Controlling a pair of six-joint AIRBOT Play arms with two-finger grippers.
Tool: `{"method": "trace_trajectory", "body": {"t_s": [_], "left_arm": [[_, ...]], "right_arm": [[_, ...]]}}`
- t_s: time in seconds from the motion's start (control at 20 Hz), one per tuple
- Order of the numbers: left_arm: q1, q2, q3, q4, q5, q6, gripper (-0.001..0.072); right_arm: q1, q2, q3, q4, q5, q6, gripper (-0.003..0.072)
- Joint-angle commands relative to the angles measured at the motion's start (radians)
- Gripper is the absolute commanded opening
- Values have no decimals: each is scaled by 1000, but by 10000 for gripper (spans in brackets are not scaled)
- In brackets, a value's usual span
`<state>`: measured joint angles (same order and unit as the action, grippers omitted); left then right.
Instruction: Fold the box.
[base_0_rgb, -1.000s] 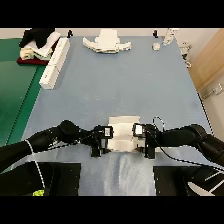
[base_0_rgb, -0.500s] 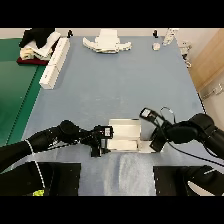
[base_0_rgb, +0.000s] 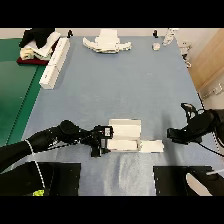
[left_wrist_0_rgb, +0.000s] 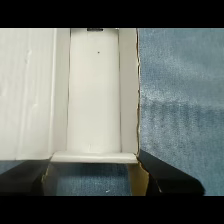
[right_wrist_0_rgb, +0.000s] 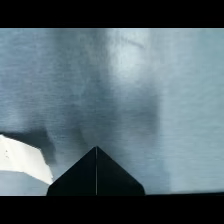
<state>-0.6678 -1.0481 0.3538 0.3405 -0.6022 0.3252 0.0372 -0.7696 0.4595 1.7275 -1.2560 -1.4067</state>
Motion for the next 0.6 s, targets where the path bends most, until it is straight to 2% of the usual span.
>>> {"method": "trace_trajectory", "body": {"t_s": [0.0,0.15,0.3,0.55], "left_arm": [[0,0,0,0,0,0,528],[0,0,0,0,0,0,527],[0,0,0,0,0,0,527],[0,0,0,0,0,0,527]], "right_arm": [[-126,-37,-98,294,60,-138,2],[-126,-77,-146,421,60,-232,2],[-117,-58,-144,544,39,-305,2],[-45,-27,-146,567,52,-303,2]]}}
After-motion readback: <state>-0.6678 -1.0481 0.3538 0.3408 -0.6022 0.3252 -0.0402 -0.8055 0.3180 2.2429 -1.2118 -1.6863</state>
